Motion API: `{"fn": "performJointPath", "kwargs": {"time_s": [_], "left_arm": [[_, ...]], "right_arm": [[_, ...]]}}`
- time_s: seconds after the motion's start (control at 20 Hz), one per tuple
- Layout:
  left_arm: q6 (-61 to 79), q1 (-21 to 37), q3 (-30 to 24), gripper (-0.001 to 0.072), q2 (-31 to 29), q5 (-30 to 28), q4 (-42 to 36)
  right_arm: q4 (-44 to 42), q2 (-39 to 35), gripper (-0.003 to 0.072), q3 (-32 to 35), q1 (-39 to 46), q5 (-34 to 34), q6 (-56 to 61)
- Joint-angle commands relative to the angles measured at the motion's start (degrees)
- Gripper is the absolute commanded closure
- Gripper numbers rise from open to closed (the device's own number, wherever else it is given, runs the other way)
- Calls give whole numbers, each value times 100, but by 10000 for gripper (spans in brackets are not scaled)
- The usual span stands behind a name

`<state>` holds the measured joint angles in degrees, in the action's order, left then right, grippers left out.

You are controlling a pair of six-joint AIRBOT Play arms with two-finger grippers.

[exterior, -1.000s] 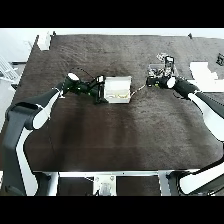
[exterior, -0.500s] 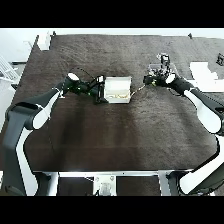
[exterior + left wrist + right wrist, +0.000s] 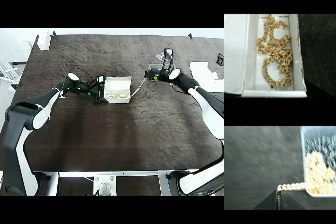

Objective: Fold the box and place the chain.

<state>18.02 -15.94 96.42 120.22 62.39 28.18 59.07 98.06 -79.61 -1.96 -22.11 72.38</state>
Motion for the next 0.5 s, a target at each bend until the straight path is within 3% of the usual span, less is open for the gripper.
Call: {"fn": "performJointPath", "kwargs": {"time_s": [0.0, 0.25, 0.45], "left_arm": [[2, 2, 2, 231, 0, -2, 0], [0, 2, 2, 231, 0, 0, 0], [0, 2, 2, 231, 2, 0, 0]], "right_arm": [[13, -1043, 682, -7, -219, -39, 87], [507, -2791, 682, -7, -774, -37, 90], [774, -3644, 682, -11, -1456, 63, 85]]}}
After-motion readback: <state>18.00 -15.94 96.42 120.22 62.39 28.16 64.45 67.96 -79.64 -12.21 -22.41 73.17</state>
